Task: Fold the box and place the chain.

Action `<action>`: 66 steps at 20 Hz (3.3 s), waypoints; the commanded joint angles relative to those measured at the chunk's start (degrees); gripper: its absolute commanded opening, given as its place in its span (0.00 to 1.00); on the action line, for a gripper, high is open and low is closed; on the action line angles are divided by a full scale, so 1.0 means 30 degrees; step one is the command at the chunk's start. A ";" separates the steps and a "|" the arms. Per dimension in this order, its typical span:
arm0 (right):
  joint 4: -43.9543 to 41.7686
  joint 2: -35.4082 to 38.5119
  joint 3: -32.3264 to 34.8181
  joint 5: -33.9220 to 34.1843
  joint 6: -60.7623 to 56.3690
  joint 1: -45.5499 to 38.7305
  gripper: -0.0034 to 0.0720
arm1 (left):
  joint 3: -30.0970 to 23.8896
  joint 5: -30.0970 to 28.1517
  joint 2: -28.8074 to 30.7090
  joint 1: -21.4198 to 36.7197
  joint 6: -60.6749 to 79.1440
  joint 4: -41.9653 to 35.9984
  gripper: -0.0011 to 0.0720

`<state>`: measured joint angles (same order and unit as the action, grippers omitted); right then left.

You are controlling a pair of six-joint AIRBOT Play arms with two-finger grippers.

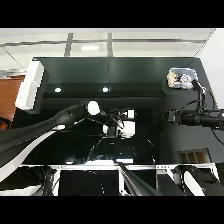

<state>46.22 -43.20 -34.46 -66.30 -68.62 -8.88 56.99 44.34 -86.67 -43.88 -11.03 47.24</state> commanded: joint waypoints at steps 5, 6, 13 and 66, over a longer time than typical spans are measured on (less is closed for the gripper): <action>0.0554 0.0007 0.0007 0.0313 -0.0015 -0.0015 0.06 | 0.0240 0.1909 0.2914 0.1523 -1.0083 0.7125 0.47; 0.0568 0.0007 0.0007 0.0372 -0.0007 -0.0015 0.06 | 0.0226 0.2820 0.3687 0.2594 -1.1912 0.8510 0.47; 0.1268 0.0000 0.0007 0.1785 0.0102 -0.0015 0.06 | 0.0219 0.8342 0.6302 1.6291 -2.1311 1.3260 0.47; 0.4830 -0.0102 -0.1770 0.9595 0.1224 0.2951 0.06 | -0.3395 -0.0619 1.0054 1.3515 -2.2090 0.8182 0.05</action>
<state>55.31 -43.40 -41.17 -46.52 -65.93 -0.16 57.19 55.02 -62.85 2.46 -78.46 72.10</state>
